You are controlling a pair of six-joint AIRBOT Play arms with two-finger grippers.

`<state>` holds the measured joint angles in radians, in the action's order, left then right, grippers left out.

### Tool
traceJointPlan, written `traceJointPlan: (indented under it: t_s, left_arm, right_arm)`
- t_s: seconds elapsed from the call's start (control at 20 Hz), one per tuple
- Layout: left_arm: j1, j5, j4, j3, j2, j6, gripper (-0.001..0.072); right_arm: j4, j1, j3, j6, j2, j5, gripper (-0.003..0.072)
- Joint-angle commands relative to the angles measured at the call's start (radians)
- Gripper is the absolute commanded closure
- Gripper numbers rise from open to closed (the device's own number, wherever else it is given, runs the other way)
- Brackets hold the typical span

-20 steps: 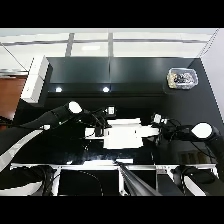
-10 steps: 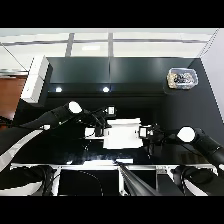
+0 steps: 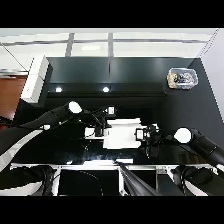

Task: Fold the box and place the chain.

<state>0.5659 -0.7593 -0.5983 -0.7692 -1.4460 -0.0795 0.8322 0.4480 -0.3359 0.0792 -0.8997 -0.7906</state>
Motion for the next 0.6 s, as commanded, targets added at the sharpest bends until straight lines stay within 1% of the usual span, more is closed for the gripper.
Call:
traceJointPlan:
  t_s: [0.0,0.1,0.2,0.4,0.55]
  left_arm:
    - [0.000,0.000,0.002,-0.001,0.001,0.000,0.0683]
    - [0.000,-0.001,0.004,-0.001,0.001,0.000,0.0683]
    - [0.000,-0.001,0.004,-0.001,0.001,0.000,0.0683]
    - [0.000,-0.001,0.004,-0.001,0.001,0.000,0.0683]
    - [0.000,-0.003,0.004,-0.001,0.001,0.000,0.0683]
  right_arm:
    - [-0.013,0.003,0.000,-0.005,-0.001,0.044,0.0048]
    - [-0.014,0.003,0.000,0.014,-0.001,0.075,0.0048]
    - [-0.021,0.003,0.000,0.082,-0.001,0.108,0.0048]
    - [-0.021,0.003,-0.007,0.082,0.000,0.089,0.0048]
    - [-0.020,0.002,-0.045,0.098,0.000,0.067,0.0048]
